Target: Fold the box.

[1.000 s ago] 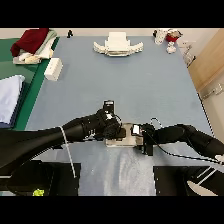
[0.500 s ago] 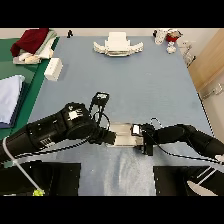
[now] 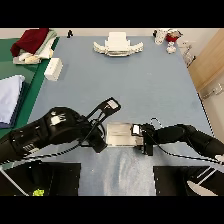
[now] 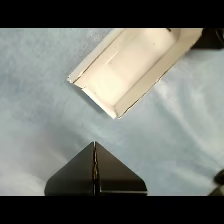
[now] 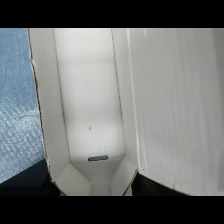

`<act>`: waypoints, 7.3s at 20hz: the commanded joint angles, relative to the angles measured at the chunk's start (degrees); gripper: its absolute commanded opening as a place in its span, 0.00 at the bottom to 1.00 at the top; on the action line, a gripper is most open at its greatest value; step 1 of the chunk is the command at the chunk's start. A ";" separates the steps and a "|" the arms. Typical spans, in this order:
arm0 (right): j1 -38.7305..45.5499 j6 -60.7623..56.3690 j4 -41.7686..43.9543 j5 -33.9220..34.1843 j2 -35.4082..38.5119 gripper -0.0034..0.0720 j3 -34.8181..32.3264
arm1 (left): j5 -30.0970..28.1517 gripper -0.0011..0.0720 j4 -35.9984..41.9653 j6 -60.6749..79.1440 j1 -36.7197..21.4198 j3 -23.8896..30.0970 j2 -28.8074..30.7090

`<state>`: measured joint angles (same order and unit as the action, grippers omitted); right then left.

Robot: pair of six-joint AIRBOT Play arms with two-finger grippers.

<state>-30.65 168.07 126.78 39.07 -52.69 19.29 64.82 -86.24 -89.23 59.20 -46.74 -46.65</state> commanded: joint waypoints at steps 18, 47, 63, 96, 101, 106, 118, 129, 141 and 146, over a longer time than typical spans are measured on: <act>-0.02 -0.02 -0.11 -0.02 0.02 0.68 0.04 | -27.26 0.96 64.43 110.90 -28.79 25.94 -12.55; -0.02 -0.02 -0.13 0.00 0.02 0.68 0.04 | -28.83 0.65 60.06 103.27 -23.10 21.18 -19.10; -0.04 -0.02 -0.13 0.00 0.02 0.68 0.04 | -28.83 0.65 60.06 103.30 -23.10 21.18 -19.10; -10.49 -94.60 5.57 -1.18 1.16 0.25 13.16 | -28.85 0.65 60.06 103.27 -23.10 21.16 -19.10; -2.71 -94.57 -2.73 -1.36 -5.62 0.25 20.28 | -28.85 0.65 60.06 103.30 -23.12 21.14 -19.10; -1.86 -94.53 -4.90 -1.09 -13.03 0.25 20.35 | -28.83 0.65 60.06 103.30 -23.10 21.14 -19.10; -2.99 -91.76 -5.11 0.11 -15.58 0.25 20.68 | -28.83 0.65 60.08 103.30 -23.10 21.14 -19.10; -3.34 -56.50 -10.82 27.47 6.58 0.25 23.23 | -28.83 0.65 60.06 103.30 -23.10 21.14 -19.10; -3.41 -25.81 -24.09 15.39 11.96 0.75 6.80 | -28.83 0.65 60.06 103.30 -23.10 21.14 -19.10; -3.41 -21.29 -20.09 12.61 8.66 0.75 6.82 | -28.83 0.65 60.06 103.30 -23.10 21.14 -19.10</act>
<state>-34.00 142.08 104.25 54.81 -42.44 26.59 36.01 -26.17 14.04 36.10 -25.58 -65.76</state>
